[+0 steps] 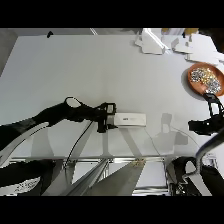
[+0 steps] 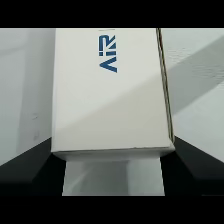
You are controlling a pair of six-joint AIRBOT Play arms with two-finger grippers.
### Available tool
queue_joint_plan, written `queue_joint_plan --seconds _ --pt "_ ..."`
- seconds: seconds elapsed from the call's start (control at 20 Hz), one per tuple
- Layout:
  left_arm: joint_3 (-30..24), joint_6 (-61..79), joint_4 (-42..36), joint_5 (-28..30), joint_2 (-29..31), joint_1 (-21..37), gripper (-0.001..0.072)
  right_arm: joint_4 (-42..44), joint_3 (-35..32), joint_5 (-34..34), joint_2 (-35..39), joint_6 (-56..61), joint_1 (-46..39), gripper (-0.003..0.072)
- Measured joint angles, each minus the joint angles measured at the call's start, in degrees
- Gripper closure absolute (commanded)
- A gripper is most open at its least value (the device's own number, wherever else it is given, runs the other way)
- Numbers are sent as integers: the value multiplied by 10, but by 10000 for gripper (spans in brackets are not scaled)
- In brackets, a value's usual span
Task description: Fold the box and place the chain.
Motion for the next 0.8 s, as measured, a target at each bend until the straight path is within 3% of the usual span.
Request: queue_joint_plan --seconds 0.15,0.4,0.6,0.8 --pt "0 -149 109 -9 94 63 561 0 0 1 0 0 0 670" --pt "0 -426 315 -14 235 231 560 0 0 1 0 1 0 670" --pt "-4 -625 438 -20 273 381 558 0 0 1 0 1 0 670" --pt "-17 -737 490 -21 263 496 558 0 0 1 0 1 0 670"
